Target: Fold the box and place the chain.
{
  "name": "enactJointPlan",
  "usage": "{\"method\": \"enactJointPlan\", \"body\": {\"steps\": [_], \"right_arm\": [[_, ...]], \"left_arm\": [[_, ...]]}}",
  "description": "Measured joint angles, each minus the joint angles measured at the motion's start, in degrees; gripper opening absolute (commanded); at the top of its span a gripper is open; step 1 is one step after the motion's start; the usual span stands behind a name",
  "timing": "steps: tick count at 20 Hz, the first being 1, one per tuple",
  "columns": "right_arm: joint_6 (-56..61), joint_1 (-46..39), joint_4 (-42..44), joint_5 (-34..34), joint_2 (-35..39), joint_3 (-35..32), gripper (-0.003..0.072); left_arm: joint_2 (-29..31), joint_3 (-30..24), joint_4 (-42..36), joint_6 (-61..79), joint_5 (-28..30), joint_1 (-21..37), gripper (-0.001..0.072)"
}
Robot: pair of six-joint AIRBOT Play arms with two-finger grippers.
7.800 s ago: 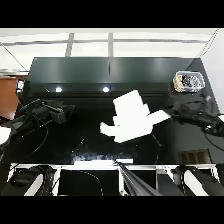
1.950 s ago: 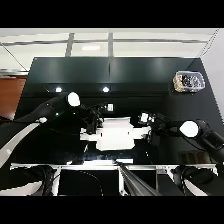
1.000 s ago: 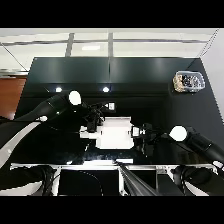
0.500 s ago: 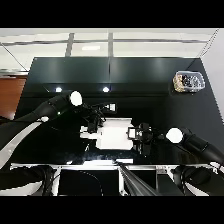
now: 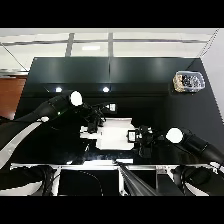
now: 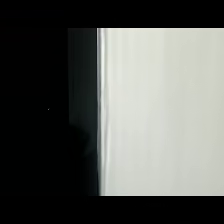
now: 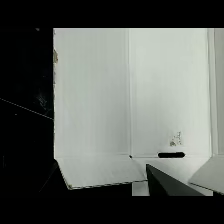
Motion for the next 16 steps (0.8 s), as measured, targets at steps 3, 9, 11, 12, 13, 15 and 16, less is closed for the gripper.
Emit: {"method": "enactJointPlan", "body": {"steps": [3,9,11,12,13,15,16], "right_arm": [[-0.07,0.52,1.49,-0.39,0.0,-0.07,0.0624],[0.0,4.28,4.04,-4.92,-0.76,-0.11,0.0624],[0.26,4.79,4.39,-5.99,-0.83,-0.07,0.0624],[0.39,4.96,4.44,-6.29,-0.81,-0.07,0.0624],[0.66,5.03,4.44,-6.54,-0.68,0.0,0.0624],[1.66,5.14,3.89,-6.86,0.0,0.37,0.0624],[2.62,5.16,3.21,-7.02,0.59,0.76,0.0624]], "left_arm": [[0.0,0.0,0.0,0.0,0.0,0.0,0.0023],[0.0,0.0,0.09,0.02,0.09,0.0,0.0022],[0.0,0.0,0.07,0.02,0.09,0.02,0.0022],[0.0,0.0,0.07,0.02,0.09,0.02,0.0022],[0.0,0.0,0.07,0.02,0.07,0.02,0.0023],[0.0,0.0,0.02,0.02,0.02,0.02,0.0022],[0.0,0.0,-0.17,-0.24,0.0,0.0,0.0023]]}}
